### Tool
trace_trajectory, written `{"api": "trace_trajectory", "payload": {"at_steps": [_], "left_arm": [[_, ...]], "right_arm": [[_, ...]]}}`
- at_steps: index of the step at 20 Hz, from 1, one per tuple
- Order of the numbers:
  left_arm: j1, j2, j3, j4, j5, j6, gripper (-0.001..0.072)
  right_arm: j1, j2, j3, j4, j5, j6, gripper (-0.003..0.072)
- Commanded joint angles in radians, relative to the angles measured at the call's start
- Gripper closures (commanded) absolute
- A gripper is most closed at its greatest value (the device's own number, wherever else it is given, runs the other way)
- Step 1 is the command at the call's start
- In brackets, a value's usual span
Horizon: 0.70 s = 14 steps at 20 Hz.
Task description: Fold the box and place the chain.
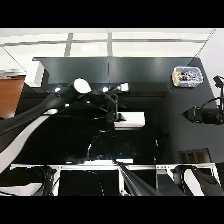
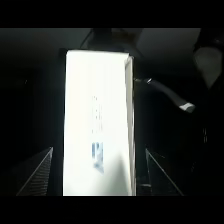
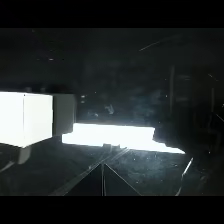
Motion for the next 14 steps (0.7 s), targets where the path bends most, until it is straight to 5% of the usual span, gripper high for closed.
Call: {"api": "trace_trajectory", "payload": {"at_steps": [1, 14], "left_arm": [[-0.054, -0.125, 0.115, -0.019, 0.017, -0.076, 0.0004], [-0.083, -0.188, 0.143, 0.003, -0.065, -0.145, 0.0004]], "right_arm": [[-0.009, 0.003, -0.002, 0.002, -0.01, 0.005, 0.067], [-0.009, 0.003, -0.013, 0.002, -0.015, 0.002, 0.067]]}}
